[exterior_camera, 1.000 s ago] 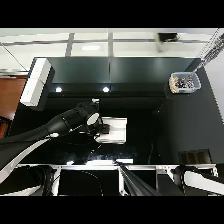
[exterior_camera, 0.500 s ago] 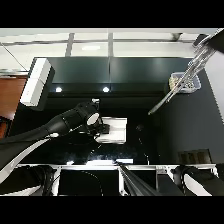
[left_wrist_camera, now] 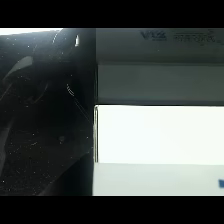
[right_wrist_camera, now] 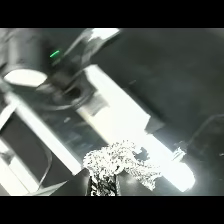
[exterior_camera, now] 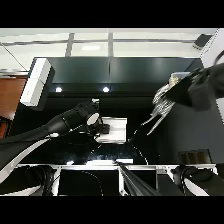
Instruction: Fold the box and place the chain.
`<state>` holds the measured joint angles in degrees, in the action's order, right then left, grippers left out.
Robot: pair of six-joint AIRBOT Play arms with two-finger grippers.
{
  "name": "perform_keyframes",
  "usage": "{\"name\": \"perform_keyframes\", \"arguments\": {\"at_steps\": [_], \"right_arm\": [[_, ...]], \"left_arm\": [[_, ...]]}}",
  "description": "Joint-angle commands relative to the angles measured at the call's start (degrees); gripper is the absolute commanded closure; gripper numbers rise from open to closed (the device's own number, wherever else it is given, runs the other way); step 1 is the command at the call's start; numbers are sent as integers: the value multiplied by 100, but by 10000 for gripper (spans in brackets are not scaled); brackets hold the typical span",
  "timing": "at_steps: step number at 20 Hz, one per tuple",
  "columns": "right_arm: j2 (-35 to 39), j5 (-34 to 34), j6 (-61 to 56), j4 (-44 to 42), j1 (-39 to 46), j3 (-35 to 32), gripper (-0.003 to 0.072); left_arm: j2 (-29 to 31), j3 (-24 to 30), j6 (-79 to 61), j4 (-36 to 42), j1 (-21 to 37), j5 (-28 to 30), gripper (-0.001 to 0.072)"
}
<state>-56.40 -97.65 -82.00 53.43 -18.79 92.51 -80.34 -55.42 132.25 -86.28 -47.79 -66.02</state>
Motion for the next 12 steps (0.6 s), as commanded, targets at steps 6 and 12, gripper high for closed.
{"name": "perform_keyframes", "arguments": {"at_steps": [6, 12], "right_arm": [[-31, 1419, 20, -393, -1043, -656, 685], [-28, 2063, 20, -885, -1202, -658, 684]], "left_arm": [[-2, 0, 2, 0, 4, -2, 683], [-2, 0, 0, -2, 4, -2, 683]]}}
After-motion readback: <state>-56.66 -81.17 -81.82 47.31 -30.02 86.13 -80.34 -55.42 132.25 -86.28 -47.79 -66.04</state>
